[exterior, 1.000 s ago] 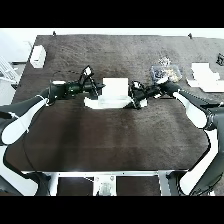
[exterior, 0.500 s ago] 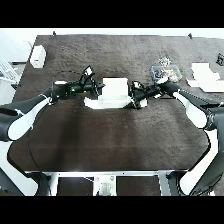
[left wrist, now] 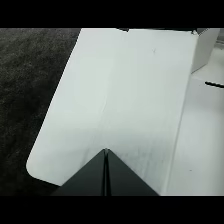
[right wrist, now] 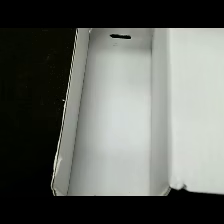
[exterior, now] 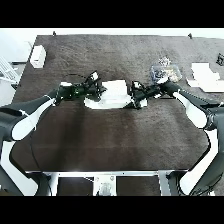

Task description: Fold the box and place the chain.

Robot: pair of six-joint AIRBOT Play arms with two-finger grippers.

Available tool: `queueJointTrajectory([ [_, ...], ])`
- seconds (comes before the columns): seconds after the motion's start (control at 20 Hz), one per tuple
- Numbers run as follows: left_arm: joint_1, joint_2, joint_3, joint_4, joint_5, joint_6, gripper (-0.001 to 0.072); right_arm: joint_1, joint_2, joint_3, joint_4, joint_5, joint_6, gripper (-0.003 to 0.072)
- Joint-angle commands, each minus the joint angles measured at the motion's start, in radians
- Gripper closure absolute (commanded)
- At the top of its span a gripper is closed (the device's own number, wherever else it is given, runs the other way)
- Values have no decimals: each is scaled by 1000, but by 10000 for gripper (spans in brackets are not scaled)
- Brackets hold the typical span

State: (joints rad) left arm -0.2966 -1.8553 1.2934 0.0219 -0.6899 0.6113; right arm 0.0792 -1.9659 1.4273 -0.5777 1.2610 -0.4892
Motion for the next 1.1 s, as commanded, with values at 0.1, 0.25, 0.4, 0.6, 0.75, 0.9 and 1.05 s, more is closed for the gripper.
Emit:
queueJointTrajectory([
  [0.1, 0, 19, 11, 8, -13, -1, 687, 1, 0, 0, 0, 0, 0, 96],
  [0.25, 39, 44, 11, 8, -165, 21, 421, 1, 0, 0, 0, 0, 0, 96],
  [0.4, 112, 71, 11, 16, -377, -1, 269, 1, 0, 0, 0, 0, 0, 95],
  [0.6, 185, 119, 12, 186, -483, -82, -3, 1, 0, 0, 0, 0, 0, 96],
  [0.75, 185, 123, 27, 417, -464, -249, -3, 1, 0, 0, 0, 0, 0, 96],
  [0.9, 185, 123, 27, 535, -415, -356, -3, 1, 0, 0, 0, 0, -1, 96],
  [1.05, 156, 123, 27, 592, -399, -360, -3, 1, 0, 0, 0, 0, 0, 96],
])
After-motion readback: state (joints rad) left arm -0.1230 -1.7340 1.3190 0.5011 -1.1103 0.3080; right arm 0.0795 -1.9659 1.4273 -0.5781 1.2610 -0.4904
